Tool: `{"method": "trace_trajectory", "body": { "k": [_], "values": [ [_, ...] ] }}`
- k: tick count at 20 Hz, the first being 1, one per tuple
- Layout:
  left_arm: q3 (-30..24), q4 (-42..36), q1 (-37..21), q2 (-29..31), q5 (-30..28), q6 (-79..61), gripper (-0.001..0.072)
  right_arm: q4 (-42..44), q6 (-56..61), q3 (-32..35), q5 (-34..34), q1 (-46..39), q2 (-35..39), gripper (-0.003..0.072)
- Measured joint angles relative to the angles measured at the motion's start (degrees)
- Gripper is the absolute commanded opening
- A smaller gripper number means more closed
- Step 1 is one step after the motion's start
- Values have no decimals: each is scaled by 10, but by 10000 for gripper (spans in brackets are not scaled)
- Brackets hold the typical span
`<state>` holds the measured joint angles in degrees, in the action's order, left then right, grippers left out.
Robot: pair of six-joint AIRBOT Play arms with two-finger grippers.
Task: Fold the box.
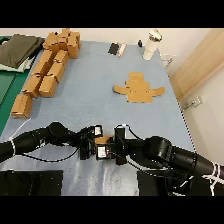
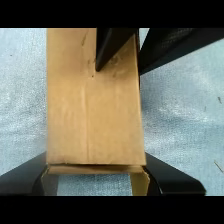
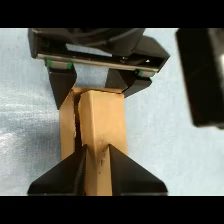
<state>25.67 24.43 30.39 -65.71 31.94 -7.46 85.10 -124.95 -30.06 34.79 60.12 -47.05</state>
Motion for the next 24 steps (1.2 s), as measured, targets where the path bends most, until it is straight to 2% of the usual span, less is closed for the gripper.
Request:
{"method": "trace_trajectory", "body": {
  "k": [6, 7, 8, 9, 13, 14, 16, 18, 20, 22, 24],
  "values": [
    [0, 0, 0, 0, 0, 0, 517, 25, 4, 0, 9, 0, -13, 229],
    [0, 1, 0, 0, 0, -1, 517, 30, 4, 0, 12, 0, -13, 280],
    [0, 1, 0, 0, 0, -2, 517, 37, 4, 0, 17, 0, -13, 381],
    [0, 2, 0, 0, 1, -2, 517, 44, 5, -1, 21, -1, -9, 439],
    [0, 0, 0, 0, 1, 0, 517, 71, 34, -6, 32, 0, 31, 448],
    [0, 0, 0, 0, 0, 0, 517, 80, 61, -7, 38, 0, 46, 413],
    [0, 0, 0, 0, 0, 0, 517, 129, 145, -4, 57, 0, 70, 14],
    [0, 0, 0, 0, 0, 0, 517, 224, 239, 19, 76, 0, 85, 6],
    [0, 0, 0, 0, 0, 0, 517, 331, 303, 58, 67, 6, 90, 5],
    [0, 0, 0, 0, 0, 0, 517, 409, 352, 92, 17, 14, 90, 5],
    [0, 0, 0, 0, 0, 0, 517, 456, 399, 112, -66, 16, 90, 5]
  ]
}}
